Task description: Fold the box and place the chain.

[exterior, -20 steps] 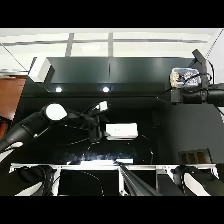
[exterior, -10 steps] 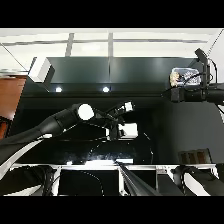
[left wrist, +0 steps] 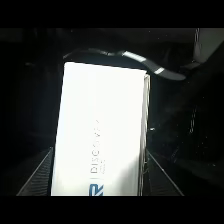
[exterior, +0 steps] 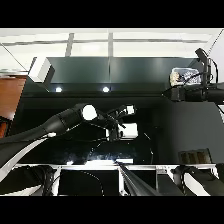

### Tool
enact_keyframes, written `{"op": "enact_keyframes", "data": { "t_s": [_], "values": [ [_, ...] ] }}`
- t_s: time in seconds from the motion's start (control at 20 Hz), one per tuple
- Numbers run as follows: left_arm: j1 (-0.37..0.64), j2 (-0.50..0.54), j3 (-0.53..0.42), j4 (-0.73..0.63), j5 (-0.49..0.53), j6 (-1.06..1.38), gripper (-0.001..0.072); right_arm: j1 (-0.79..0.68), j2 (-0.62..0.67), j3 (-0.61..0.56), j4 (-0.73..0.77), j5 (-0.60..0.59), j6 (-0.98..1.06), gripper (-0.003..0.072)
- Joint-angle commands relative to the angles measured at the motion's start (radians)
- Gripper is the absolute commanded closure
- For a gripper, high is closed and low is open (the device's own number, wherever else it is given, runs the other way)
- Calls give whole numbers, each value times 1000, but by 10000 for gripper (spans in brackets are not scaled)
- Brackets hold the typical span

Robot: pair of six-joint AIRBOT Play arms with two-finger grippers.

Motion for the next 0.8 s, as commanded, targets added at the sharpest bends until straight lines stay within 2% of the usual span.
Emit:
{"op": "enact_keyframes", "data": {
  "t_s": [0.0,0.6,0.75],
  "values": [
    [0,-1,1,31,-14,-2,2,-1,1,0,-1,-2,1,646],
    [-3,-38,0,35,-13,-2,1,-1,1,0,-1,-6,3,645],
    [-12,-64,-2,99,6,-2,1,-1,1,0,-1,-14,3,645]
  ]
}}
